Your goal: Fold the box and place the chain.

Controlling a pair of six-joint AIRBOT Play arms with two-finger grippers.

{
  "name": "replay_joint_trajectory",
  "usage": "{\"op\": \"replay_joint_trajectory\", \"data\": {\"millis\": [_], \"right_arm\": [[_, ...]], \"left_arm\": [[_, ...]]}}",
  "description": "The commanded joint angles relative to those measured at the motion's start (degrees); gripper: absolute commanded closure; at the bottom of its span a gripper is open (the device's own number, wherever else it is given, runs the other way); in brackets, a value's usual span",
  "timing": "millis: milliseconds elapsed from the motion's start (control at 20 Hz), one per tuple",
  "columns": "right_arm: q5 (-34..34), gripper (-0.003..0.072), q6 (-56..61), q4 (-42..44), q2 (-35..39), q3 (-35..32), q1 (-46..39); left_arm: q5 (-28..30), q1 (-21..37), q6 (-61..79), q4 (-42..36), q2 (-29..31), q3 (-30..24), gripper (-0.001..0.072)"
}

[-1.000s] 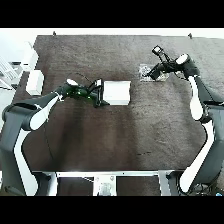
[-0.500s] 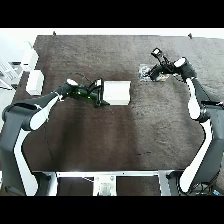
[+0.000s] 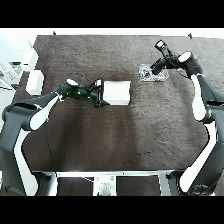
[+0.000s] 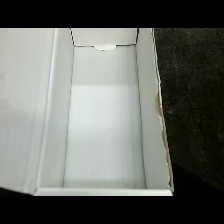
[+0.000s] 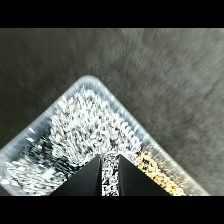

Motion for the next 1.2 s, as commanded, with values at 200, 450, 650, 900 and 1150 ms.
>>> {"op": "replay_joint_trajectory", "data": {"millis": [200,450,650,900,1150], "right_arm": [[16.2,0.0672,12.13,0.13,11.13,-0.02,0.17],[21.31,0.0672,20.39,0.04,24.02,-0.68,0.81],[21.59,0.0672,27.47,-3.19,35.5,-1.29,3.3],[21.59,0.0672,30.88,-5.64,45.77,-1.27,9.16],[22.62,0.0672,35.65,-8.63,49.42,-1.29,16.26]], "left_arm": [[0.04,0.0,0.02,0.0,0.02,0.0,0.0305],[0.04,0.0,0.02,0.0,0.02,0.0,0.0305],[0.04,0.0,0.04,0.0,0.02,0.0,0.0305],[0.02,0.0,0.02,0.0,0.02,0.0,0.0305],[0.04,0.0,0.02,0.0,0.02,0.0,0.0305]]}}
